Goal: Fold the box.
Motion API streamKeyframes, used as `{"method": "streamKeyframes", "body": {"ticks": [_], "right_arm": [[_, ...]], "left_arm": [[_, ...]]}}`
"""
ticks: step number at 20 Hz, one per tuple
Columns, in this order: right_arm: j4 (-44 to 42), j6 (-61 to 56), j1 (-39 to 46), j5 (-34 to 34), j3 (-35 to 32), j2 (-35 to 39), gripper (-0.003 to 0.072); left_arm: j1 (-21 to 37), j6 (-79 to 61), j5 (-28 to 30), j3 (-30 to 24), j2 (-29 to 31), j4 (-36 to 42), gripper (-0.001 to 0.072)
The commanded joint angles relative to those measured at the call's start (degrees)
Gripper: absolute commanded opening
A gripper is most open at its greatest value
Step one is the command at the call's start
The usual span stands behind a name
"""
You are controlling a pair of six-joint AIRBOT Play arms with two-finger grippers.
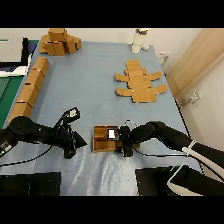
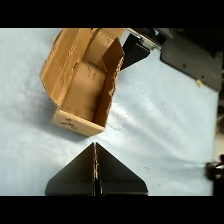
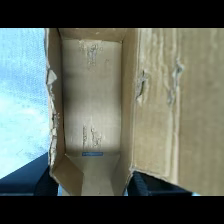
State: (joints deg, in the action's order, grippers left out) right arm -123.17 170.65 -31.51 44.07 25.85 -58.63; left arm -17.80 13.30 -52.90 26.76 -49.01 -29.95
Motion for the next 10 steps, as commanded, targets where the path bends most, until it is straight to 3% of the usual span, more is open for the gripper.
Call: {"method": "streamKeyframes", "body": {"ticks": [1,2,3,4,10], "right_arm": [[0.0,0.0,0.0,0.0,0.0,0.0,0.0507],[0.0,0.0,0.0,0.0,0.0,0.0,0.0507],[0.0,0.0,0.0,0.0,0.0,0.0,0.0507],[0.0,0.0,0.0,0.0,0.0,0.0,0.0507],[0.0,0.0,0.0,0.0,0.0,0.0,0.0507]], "left_arm": [[2.5,-25.8,2.0,-0.7,-6.5,6.1,0.0015],[2.0,-29.3,4.3,-0.7,-7.4,6.2,0.0021],[1.6,-32.0,6.7,-0.9,-7.9,6.8,0.0284],[1.3,-32.9,8.8,-0.9,-8.3,7.6,0.0683],[-1.6,-33.9,10.9,-1.2,-13.1,9.2,0.0698]]}}
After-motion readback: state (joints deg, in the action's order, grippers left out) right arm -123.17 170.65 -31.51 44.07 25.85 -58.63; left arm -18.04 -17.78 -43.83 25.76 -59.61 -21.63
